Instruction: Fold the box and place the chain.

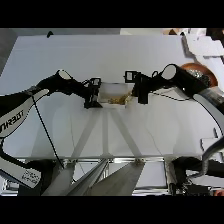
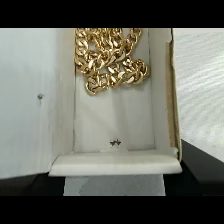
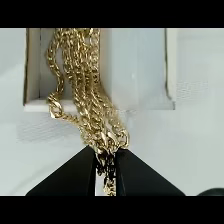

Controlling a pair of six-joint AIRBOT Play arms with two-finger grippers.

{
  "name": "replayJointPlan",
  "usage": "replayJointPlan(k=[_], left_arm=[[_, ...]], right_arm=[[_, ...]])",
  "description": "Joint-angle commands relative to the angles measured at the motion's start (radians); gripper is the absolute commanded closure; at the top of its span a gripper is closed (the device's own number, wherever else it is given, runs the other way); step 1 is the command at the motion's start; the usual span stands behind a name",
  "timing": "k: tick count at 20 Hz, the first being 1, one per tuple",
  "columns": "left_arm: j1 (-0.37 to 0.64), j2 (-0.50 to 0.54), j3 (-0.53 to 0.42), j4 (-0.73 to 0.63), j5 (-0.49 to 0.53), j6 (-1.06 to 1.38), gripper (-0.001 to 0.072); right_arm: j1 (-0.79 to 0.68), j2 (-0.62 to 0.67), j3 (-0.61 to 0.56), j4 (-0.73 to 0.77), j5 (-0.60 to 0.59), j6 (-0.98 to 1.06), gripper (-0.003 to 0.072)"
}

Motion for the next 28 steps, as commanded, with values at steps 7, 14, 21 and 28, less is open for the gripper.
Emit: replayJointPlan(k=[7,14,21,28], left_arm=[[0.001,0.000,0.000,0.000,0.000,0.000,0.0434],[0.001,0.000,0.000,0.000,0.000,0.000,0.0434],[0.001,0.000,0.000,0.000,0.000,0.000,0.0434],[0.001,0.000,0.000,0.000,0.000,0.000,0.0434]], right_arm=[[0.184,0.126,0.052,-0.099,-0.145,0.394,0.0679],[0.286,0.126,0.055,-0.095,-0.272,0.509,0.0679],[0.312,0.057,0.055,-0.095,-0.271,0.510,0.0679],[0.312,-0.072,0.055,-0.094,-0.267,0.535,0.0641]])
